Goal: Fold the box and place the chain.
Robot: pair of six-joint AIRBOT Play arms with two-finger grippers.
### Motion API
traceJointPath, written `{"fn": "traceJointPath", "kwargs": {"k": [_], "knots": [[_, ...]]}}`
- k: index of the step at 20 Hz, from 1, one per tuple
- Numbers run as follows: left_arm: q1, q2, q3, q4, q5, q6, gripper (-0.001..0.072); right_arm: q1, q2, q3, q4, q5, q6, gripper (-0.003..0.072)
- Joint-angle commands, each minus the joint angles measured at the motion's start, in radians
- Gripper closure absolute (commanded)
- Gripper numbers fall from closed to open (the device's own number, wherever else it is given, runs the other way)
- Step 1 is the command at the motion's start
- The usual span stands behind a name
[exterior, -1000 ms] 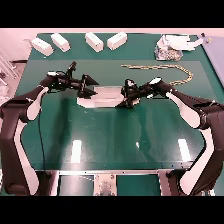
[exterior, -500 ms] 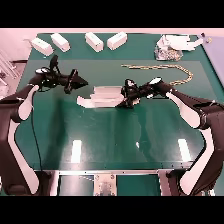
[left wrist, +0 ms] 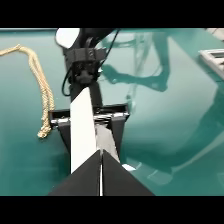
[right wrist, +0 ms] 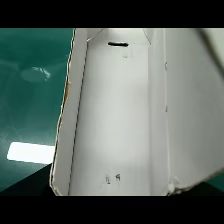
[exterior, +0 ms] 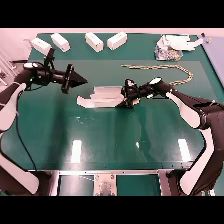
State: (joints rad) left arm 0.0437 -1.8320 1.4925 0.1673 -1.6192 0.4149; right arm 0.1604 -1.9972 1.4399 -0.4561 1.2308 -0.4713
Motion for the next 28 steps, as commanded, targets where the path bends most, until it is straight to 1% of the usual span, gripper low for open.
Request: {"fn": "traceJointPath", "kwargs": {"k": [1, 3, 4, 8, 10, 11, 16, 18, 19, 20, 23, 24, 26, 28], "knots": [[0.000, 0.079, -0.148, 0.000, 0.164, 0.064, 0.0698, 0.000, 0.000, 0.000, 0.000, 0.000, 0.000, 0.0111], [-0.005, 0.078, -0.181, -0.003, 0.193, 0.065, 0.0698, 0.000, 0.000, 0.000, 0.000, 0.000, 0.000, 0.0111], [-0.017, 0.078, -0.195, 0.000, 0.226, 0.065, 0.0698, 0.000, 0.000, 0.000, 0.000, 0.000, 0.000, 0.0111], [-0.131, 0.078, -0.224, 0.013, 0.433, 0.061, 0.0697, 0.000, 0.000, 0.000, 0.000, 0.000, 0.000, 0.0111], [-0.168, 0.078, -0.223, 0.008, 0.507, 0.061, 0.0697, 0.000, 0.000, 0.000, 0.000, 0.000, 0.000, 0.0111], [-0.174, 0.078, -0.223, 0.002, 0.525, 0.063, 0.0697, 0.000, 0.000, 0.000, 0.000, 0.000, 0.000, 0.0111], [-0.174, 0.078, -0.220, -0.016, 0.521, 0.066, 0.0695, 0.000, 0.000, 0.000, 0.000, 0.000, 0.000, 0.0111], [-0.152, 0.081, -0.219, -0.018, 0.540, 0.066, 0.0695, 0.000, 0.000, 0.000, 0.000, 0.000, 0.000, 0.0111], [-0.124, 0.081, -0.210, -0.018, 0.528, 0.065, 0.0695, 0.000, 0.000, 0.000, 0.000, 0.000, 0.000, 0.0111], [-0.090, 0.081, -0.197, -0.018, 0.488, 0.064, 0.0695, 0.000, 0.000, 0.000, 0.000, 0.000, 0.000, 0.0111], [0.010, 0.081, -0.184, -0.011, 0.317, 0.056, 0.0695, 0.000, 0.000, 0.000, 0.000, 0.000, 0.000, 0.0111], [0.028, 0.081, -0.184, 0.021, 0.267, 0.053, 0.0696, 0.000, 0.000, 0.000, 0.000, 0.000, 0.000, 0.0111], [0.019, 0.081, -0.184, 0.124, 0.200, 0.012, 0.0696, 0.000, 0.000, 0.000, 0.000, 0.000, 0.000, 0.0111], [-0.032, 0.080, -0.187, 0.202, 0.204, 0.000, 0.0695, 0.000, 0.000, 0.000, 0.000, 0.000, 0.000, 0.0111]]}}
